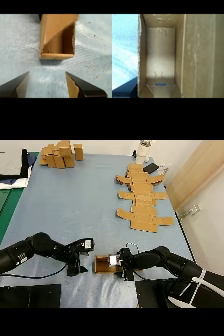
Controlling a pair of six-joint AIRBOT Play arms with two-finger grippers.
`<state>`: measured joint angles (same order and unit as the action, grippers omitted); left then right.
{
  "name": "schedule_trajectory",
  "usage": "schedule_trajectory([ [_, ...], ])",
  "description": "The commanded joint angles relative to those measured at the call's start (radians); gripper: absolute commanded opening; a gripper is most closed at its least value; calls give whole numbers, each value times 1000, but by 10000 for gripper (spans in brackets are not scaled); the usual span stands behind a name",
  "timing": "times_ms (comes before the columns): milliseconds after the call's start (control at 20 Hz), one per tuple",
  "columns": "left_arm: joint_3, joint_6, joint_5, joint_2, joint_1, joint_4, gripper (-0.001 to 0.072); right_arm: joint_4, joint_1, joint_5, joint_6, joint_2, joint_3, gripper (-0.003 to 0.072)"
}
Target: Fold the box.
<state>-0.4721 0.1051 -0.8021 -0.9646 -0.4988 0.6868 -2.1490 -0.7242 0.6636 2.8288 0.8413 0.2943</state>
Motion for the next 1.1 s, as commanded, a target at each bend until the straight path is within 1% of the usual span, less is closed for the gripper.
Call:
schedule_trajectory([
  [0,89,-189,53,-2,20,-138,720,0,0,0,0,1,0,574],
  [100,113,-197,77,-2,14,-158,720,0,0,0,0,1,0,574],
  [300,120,-200,165,-2,-36,-248,720,0,0,0,0,1,0,574],
  [500,120,-201,228,-3,-96,-248,720,0,0,0,0,1,0,574],
  [850,119,-225,226,-44,-145,-248,720,0,0,0,0,1,0,575],
  [1050,119,-226,254,-69,-150,-291,720,0,0,0,0,1,-1,574],
])
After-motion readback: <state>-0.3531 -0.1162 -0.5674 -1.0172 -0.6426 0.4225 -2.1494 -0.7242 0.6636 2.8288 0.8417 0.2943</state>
